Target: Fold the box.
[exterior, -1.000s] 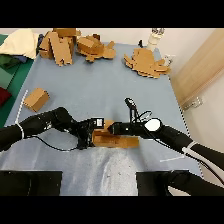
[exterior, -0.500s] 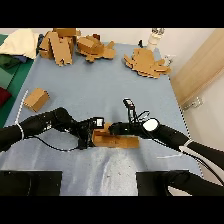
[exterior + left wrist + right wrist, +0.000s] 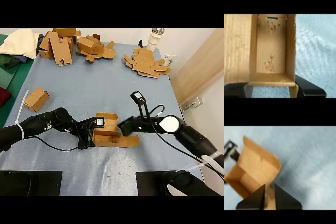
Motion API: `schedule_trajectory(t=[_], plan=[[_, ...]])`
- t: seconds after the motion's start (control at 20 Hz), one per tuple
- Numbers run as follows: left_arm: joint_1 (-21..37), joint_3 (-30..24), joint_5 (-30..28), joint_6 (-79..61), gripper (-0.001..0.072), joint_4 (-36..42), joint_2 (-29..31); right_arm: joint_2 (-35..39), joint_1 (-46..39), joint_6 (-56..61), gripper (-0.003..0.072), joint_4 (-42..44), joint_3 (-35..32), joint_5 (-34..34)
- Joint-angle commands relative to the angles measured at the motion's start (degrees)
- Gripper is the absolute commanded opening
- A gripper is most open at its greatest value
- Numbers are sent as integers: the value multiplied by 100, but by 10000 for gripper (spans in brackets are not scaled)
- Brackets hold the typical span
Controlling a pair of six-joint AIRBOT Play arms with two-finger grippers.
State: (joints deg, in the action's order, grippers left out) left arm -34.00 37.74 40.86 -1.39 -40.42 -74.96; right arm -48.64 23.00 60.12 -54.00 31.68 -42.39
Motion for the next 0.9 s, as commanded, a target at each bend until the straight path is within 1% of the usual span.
schedule_trajectory(t=[0.0, 0.05, 0.1, 0.15, 0.2, 0.3, 0.5, 0.7, 0.85], plan=[[4, 4, 7, -7, 516, -7, 0, 647, -184, 179, 371, -1827, 72, -1856], [4, 4, 9, -7, 516, -7, 0, 684, -181, -280, 459, -1794, 72, -2085], [4, 4, 7, -7, 516, -7, 0, 680, -133, -815, 506, -1753, 72, -2184], [4, 4, 7, -7, 516, -7, 0, 645, -44, -1193, 538, -1759, 66, -2133], [4, 4, 7, -7, 516, -7, 0, 579, 44, -1390, 539, -1753, 66, -2044], [4, 4, 7, -7, 516, -7, 0, 365, 264, -1432, 562, -1711, 68, -1834], [4, 4, 7, -7, 516, -7, 0, -280, 643, -1432, 563, -1652, 68, -1427], [4, 4, 20, -7, 516, -2, 0, -686, 675, -1432, 563, -1320, 74, -695], [4, 4, 17, -7, 516, -2, 0, -831, 675, -1438, 563, -1034, 74, -468]])
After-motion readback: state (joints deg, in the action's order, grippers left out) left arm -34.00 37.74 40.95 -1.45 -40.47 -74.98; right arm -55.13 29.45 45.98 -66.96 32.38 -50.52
